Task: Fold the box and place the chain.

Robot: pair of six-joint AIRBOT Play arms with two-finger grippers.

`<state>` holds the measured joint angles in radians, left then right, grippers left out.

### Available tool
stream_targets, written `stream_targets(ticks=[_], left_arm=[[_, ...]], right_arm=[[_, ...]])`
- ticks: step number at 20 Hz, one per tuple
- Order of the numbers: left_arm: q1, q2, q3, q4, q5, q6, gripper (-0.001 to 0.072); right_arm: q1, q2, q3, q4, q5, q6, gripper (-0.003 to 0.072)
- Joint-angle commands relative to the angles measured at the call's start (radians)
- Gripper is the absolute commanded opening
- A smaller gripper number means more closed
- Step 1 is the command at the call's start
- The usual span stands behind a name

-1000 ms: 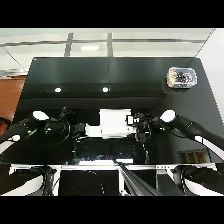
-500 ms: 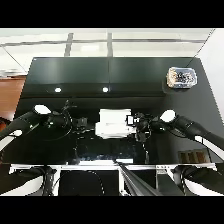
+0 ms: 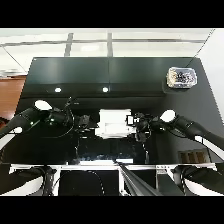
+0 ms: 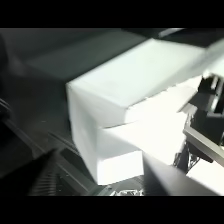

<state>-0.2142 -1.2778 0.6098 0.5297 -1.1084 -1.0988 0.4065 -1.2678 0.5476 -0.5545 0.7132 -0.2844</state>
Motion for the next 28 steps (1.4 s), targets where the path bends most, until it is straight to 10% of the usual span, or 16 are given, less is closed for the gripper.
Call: stream_targets(ticks=[1, 28], left_arm=[[-0.055, 0.0, 0.023, -0.017, -0.008, -0.004, 0.0504], [-0.348, 0.0, 0.145, 0.409, 0.175, -0.64, 0.0486]], right_arm=[[0.001, 0.0, 0.001, 0.0, 0.0, 0.0, 0.0134], [0.001, 0.0, 0.001, 0.0, 0.0, 0.0, 0.0134]])
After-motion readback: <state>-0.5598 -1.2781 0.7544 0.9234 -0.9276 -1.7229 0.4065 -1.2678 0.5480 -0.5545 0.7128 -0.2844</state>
